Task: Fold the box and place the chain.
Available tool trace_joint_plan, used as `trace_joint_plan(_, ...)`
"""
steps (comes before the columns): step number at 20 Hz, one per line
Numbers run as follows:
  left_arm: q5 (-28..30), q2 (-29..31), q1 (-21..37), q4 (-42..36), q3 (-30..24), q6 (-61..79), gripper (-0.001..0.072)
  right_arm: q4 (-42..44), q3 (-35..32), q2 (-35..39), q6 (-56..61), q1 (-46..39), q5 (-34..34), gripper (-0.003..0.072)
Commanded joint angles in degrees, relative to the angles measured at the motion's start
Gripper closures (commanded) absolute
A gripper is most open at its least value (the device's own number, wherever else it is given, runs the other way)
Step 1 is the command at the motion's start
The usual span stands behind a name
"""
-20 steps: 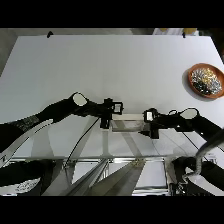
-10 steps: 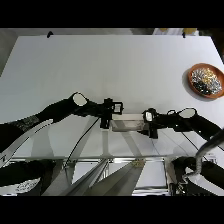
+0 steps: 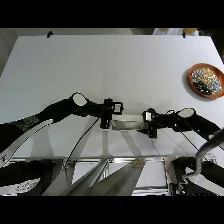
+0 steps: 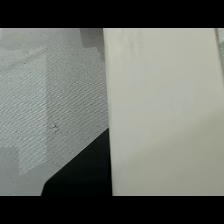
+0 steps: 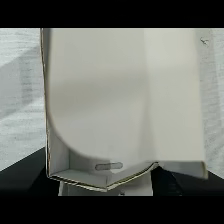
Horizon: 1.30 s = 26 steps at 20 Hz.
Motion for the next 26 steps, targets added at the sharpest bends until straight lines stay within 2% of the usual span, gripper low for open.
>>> trace_joint_plan(1,0.0,0.0,0.0,0.0,0.0,0.0,0.0699,-0.4,0.0,-0.2,-0.4,0.0,-0.7,0.0375)
trace_joint_plan(2,0.0,0.0,0.0,0.0,0.0,0.0,0.0699,-0.4,0.0,-0.2,-0.3,0.0,-0.7,0.04)
trace_joint_plan(26,0.0,0.0,0.0,0.0,0.0,0.0,0.0699,-1.0,0.0,-0.2,-0.3,0.0,-0.6,0.0391)
